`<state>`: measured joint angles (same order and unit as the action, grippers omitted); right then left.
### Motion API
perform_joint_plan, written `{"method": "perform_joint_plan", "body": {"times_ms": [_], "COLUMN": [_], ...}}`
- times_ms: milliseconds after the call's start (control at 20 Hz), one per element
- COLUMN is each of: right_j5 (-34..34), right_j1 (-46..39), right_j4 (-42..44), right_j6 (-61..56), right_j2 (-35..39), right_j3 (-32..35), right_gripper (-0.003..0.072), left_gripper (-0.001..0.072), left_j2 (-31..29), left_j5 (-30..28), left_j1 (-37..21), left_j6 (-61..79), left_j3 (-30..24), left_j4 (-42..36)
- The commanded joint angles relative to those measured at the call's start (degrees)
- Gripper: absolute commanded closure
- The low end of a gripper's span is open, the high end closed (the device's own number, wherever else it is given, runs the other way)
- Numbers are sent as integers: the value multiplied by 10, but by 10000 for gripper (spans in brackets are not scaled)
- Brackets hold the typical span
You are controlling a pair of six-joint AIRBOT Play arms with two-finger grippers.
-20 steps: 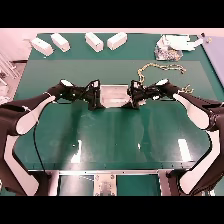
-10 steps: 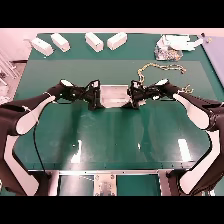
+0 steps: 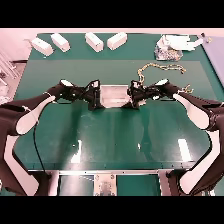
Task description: Fold the box and place the chain.
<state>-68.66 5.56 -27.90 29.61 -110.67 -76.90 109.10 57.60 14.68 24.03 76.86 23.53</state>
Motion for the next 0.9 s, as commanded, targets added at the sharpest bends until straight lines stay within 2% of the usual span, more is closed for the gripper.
{"method": "perform_joint_plan", "body": {"times_ms": [0,200,300,850], "right_j5": [0,0,-1,-47], "right_j1": [0,0,0,-53], "right_j4": [0,1,3,-2], "right_j6": [0,-1,-5,-7], "right_j2": [0,0,4,68], "right_j3": [0,0,0,0], "right_gripper": [101,100,-34,-34], "left_gripper": [240,239,239,239], "left_j2": [0,0,0,0], "left_j5": [0,0,0,0], "left_j1": [0,0,0,0], "left_j6": [0,0,0,0], "left_j3": [0,0,0,0], "left_j4": [0,0,0,0]}}
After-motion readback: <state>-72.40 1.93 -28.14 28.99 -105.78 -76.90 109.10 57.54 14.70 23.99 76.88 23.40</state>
